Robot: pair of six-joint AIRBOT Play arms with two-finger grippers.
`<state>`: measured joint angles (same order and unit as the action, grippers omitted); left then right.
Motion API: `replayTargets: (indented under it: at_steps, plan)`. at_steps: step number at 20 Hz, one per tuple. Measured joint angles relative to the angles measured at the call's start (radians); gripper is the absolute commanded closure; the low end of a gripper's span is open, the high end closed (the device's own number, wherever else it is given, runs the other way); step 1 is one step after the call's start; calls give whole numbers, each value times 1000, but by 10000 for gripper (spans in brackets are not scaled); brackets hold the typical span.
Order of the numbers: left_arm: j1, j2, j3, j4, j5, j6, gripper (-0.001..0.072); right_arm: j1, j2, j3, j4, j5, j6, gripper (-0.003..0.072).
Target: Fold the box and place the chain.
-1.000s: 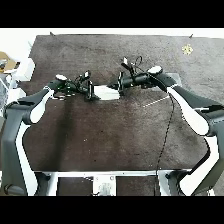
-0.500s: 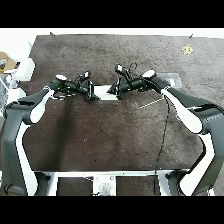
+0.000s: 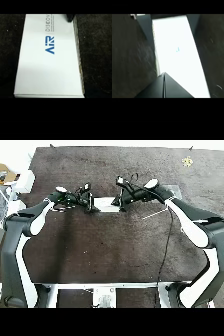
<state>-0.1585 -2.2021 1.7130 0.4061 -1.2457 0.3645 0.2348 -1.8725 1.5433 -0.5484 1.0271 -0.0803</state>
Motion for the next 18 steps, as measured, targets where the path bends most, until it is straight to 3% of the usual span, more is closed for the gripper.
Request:
replayTargets:
  at_steps: [4,7,13,18]
  plan:
    - [0,0,0,0,0,1,349,-5,172,-30,65,-65,56,689]
    - [0,0,0,0,0,1,349,-11,357,-152,90,-211,103,688]
    - [0,0,0,1,0,2,349,-26,803,-626,107,-631,206,688]
    - [0,0,0,1,0,2,349,-29,1146,-1028,123,-860,233,687]
